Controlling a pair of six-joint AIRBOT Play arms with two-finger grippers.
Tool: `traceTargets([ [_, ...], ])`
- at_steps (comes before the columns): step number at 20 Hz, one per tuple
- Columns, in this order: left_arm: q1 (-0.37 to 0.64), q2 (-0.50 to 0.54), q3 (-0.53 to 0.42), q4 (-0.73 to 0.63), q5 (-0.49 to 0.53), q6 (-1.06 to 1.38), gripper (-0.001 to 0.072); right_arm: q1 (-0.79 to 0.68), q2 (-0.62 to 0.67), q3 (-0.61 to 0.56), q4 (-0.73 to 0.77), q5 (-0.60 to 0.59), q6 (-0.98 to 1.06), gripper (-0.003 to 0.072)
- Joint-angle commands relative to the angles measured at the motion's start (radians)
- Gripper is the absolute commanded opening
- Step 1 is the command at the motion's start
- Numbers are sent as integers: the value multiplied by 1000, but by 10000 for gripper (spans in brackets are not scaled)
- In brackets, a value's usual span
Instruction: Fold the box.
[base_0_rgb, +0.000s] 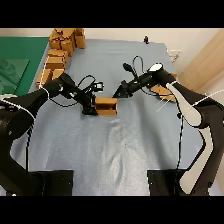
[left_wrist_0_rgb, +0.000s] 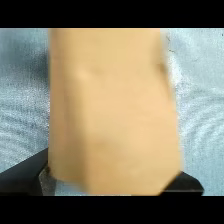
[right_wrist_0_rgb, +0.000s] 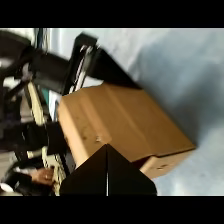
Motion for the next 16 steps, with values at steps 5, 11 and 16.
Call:
traceTargets([
  [5, -1, 0, 0, 0, 1, 0, 199, 44, 15, 24, -42, 77, -269, 95],
  [11, -1, 0, 0, 0, 0, -1, 199, 84, 18, 81, -169, -19, -336, 231],
  [16, -1, 0, 0, 0, 0, -1, 199, 127, 31, 93, -309, -117, -397, 279],
])
